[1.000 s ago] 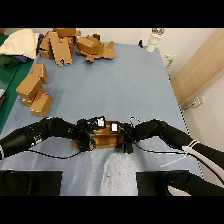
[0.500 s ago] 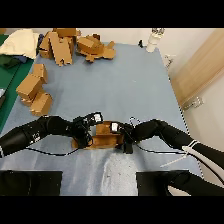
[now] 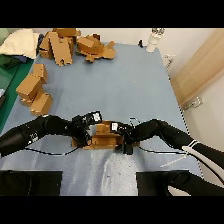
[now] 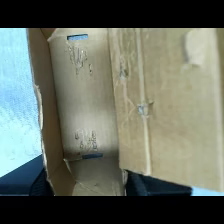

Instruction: Fold the box.

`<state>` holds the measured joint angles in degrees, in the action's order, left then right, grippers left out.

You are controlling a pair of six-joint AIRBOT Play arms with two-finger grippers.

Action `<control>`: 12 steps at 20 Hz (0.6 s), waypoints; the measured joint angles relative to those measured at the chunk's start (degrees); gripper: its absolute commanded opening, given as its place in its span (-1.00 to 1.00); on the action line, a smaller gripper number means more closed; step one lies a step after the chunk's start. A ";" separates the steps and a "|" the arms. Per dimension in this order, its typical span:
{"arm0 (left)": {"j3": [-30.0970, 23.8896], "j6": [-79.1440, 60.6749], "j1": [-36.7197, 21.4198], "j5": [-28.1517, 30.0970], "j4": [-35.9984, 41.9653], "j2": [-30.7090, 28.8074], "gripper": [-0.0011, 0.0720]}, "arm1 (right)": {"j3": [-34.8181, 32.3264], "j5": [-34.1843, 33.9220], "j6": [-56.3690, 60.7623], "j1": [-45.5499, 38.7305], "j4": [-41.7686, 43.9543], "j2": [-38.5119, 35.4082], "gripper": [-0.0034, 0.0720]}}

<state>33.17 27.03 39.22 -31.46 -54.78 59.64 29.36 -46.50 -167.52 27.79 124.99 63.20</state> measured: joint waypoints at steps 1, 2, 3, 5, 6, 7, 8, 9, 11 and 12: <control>0.00 0.02 0.00 0.02 -0.09 -0.22 0.23 | -0.02 0.11 -0.02 0.00 -0.24 0.00 0.57; 0.00 0.02 0.00 -0.04 -0.22 -0.39 0.23 | -0.02 0.26 -0.02 0.02 -0.48 0.00 0.57; 0.00 0.02 0.00 -0.04 -0.28 -0.48 0.23 | -0.04 0.52 -0.02 0.07 -0.61 0.00 0.57; 0.00 0.04 0.00 -0.07 -0.42 -0.68 0.23 | -0.07 0.87 -0.04 0.07 -0.96 0.00 0.57; 0.00 0.04 0.00 -0.09 -0.46 -0.70 0.23 | -0.13 1.16 -0.04 0.09 -1.03 0.00 0.57; 0.00 0.07 0.00 -0.09 -0.48 -0.74 0.23 | -0.13 1.38 -0.04 0.09 -1.16 0.00 0.57; 0.00 0.07 0.00 -0.09 -0.50 -0.79 0.23 | -0.13 1.53 -0.04 0.09 -1.20 0.02 0.57; 0.00 0.07 0.00 -0.13 -0.55 -0.83 0.23 | -0.11 1.99 -0.04 0.09 -1.27 0.02 0.57; 0.00 0.09 -0.02 -0.13 -0.68 -1.20 0.23 | -0.11 2.40 -0.07 0.09 -1.33 0.04 0.57; 0.00 0.11 -0.20 -0.20 -0.72 -1.51 0.23 | -0.11 2.54 -0.07 0.09 -1.33 0.02 0.57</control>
<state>33.17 27.14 39.03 -31.66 -55.51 58.13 29.26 -43.97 -167.59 27.88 123.66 63.22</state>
